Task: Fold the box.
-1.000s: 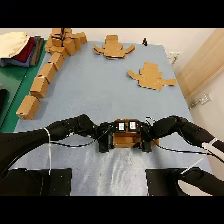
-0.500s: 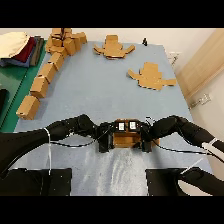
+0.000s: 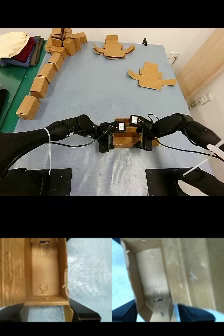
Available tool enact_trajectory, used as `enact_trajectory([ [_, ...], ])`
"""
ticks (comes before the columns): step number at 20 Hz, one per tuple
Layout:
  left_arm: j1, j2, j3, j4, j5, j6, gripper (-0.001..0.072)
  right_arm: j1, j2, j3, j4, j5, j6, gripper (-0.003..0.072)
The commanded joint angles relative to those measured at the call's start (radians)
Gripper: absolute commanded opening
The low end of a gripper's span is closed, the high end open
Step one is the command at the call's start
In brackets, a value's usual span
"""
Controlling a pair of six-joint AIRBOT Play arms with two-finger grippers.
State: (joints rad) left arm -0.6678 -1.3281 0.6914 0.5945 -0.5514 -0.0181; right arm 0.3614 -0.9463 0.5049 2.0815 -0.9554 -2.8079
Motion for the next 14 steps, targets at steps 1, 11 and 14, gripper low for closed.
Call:
enact_trajectory([
  [1, 0.000, -0.001, 0.000, 0.000, 0.000, 0.002, 0.0526, 0.000, 0.083, 0.016, -0.096, -0.080, 0.167, 0.0720],
  [11, 0.000, -0.001, 0.000, 0.000, 0.000, 0.002, 0.0525, 0.005, 0.305, 0.018, 0.139, -0.134, 0.736, 0.0715],
  [14, 0.000, -0.001, 0.000, 0.000, 0.000, 0.002, 0.0525, 0.008, 0.303, 0.017, 0.138, -0.135, 0.850, 0.0715],
])
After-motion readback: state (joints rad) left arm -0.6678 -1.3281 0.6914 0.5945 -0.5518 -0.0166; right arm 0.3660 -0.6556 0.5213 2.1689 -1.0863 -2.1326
